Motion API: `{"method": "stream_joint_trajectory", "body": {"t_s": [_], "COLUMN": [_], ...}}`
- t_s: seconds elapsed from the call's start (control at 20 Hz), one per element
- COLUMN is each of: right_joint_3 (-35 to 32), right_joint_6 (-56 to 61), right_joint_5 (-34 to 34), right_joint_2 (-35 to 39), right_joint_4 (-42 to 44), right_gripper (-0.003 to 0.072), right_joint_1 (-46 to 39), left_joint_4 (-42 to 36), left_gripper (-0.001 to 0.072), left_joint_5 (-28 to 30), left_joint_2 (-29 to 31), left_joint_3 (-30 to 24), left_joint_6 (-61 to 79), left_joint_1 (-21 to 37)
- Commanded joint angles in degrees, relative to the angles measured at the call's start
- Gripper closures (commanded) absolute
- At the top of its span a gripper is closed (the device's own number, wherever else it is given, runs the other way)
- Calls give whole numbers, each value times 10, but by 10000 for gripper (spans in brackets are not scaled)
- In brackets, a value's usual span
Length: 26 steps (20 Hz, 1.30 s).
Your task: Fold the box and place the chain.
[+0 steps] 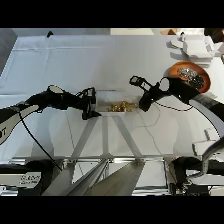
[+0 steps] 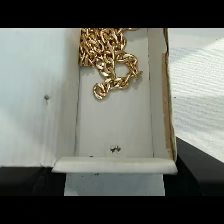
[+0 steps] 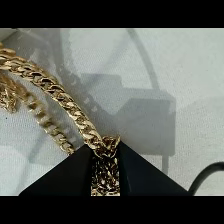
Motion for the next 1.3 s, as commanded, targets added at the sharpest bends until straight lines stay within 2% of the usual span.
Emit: {"method": "stream_joint_trajectory", "body": {"t_s": [0.0, 0.3, 0.6, 0.85, 1.1, 1.25], "right_joint_3": [0, 0, 1, 9, 64, 94], "right_joint_6": [9, 85, 150, 195, 242, 243], "right_joint_5": [40, 8, 12, 4, -3, -3], "right_joint_2": [0, 79, 167, 169, 166, 147], "right_joint_4": [-12, -13, -9, -10, -6, 30], "right_gripper": [676, 679, 679, 679, 679, 681], "right_joint_1": [14, 53, 88, 152, 183, 198], "left_joint_4": [0, 0, 0, 0, 0, 0], "left_gripper": [434, 434, 434, 434, 434, 434], "left_joint_5": [0, 0, 0, 0, 0, 0], "left_joint_2": [0, 0, 0, 0, 0, 0], "left_joint_3": [0, 0, 0, 0, 0, 0], "left_joint_6": [0, 0, 0, 0, 0, 0], "left_joint_1": [0, 0, 0, 0, 0, 0]}}
